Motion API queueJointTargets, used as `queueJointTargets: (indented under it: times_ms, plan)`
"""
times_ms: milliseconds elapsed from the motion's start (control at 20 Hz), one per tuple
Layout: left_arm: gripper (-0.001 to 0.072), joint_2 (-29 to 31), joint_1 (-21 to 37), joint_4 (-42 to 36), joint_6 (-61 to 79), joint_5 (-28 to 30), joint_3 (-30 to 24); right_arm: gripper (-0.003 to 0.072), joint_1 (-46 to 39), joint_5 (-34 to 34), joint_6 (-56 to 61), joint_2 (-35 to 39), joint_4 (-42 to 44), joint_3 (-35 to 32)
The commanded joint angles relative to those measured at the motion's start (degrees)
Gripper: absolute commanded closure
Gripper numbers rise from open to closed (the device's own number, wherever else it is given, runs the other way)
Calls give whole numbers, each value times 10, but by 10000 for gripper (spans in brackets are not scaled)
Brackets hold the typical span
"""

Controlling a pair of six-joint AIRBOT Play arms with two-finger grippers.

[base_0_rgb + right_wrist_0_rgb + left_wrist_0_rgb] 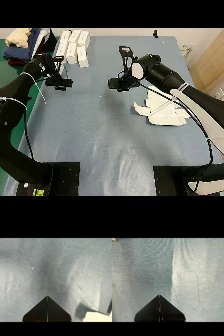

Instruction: Fold the box.

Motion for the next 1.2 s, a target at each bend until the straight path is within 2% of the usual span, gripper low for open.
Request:
queueJointTargets:
  times_ms: [0, 600, 850, 1050, 1150]
  plan:
    - [693, 0, 0, 0, 0, 0, 0, 684, 0, 0, 0, 0, 0, 0]
    - [693, 0, 0, 0, 0, 0, 0, 684, 0, 0, 0, 0, 0, 0]
    - [694, 0, 0, 0, 0, 0, 0, 684, 0, -58, 0, -2, -3, 0]
    - [693, 0, 0, -10, 0, 1, 0, 684, 0, -63, 0, -2, -4, 0]
    - [693, -1, 0, -23, 0, 30, 0, 684, 0, -69, 0, -2, -4, 0]
